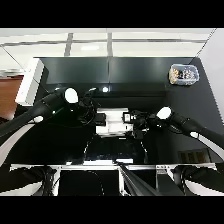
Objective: Fold the box and place the chain.
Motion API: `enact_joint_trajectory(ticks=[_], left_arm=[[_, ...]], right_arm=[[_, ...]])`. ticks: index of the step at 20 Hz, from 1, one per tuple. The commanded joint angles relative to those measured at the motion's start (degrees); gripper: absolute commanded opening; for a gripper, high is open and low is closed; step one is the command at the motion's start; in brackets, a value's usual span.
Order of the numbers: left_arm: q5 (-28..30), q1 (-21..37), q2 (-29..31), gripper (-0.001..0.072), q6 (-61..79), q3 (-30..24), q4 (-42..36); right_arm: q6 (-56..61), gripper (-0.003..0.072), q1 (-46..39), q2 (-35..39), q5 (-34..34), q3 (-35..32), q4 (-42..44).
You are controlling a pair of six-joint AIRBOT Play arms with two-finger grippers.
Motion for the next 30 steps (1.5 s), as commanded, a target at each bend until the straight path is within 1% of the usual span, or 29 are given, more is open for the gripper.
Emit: enact_joint_trajectory(ticks=[1,3,8,16,19,22,25,27,30], left_arm=[[2.5,-3.3,-0.4,0.0497,-8.9,0.4,7.1],[2.1,-4.6,-0.5,0.0497,-11.8,0.4,10.7],[2.1,-5.7,-0.6,0.0497,-15.5,0.4,13.0],[1.6,-5.8,-0.6,0.0497,-22.8,0.4,17.3],[1.6,-7.8,-0.6,0.0496,-25.7,0.8,19.5],[1.4,-10.9,-0.6,0.0496,-32.2,2.0,25.6],[-0.1,-12.5,-0.6,0.0496,-39.4,2.0,28.9],[-0.1,-12.8,-0.7,0.0496,-41.0,2.2,28.9],[-2.1,-12.8,-2.3,0.0496,-41.0,3.5,28.2]], right_arm=[[0.0,0.0473,0.0,0.0,0.0,0.0,0.0],[0.0,0.0473,0.0,0.0,0.0,0.0,0.0],[0.0,0.0474,0.0,0.0,0.0,0.0,0.0],[0.0,0.0473,0.0,0.0,0.0,0.0,0.0],[0.0,0.0473,0.0,0.0,0.0,0.0,0.0],[0.0,0.0473,0.0,0.0,0.0,0.0,0.0],[0.0,0.0474,0.0,0.0,0.0,0.0,0.0],[0.0,0.0473,0.0,0.0,0.0,0.0,0.0],[0.0,0.0473,0.0,0.0,0.0,0.0,0.0]])
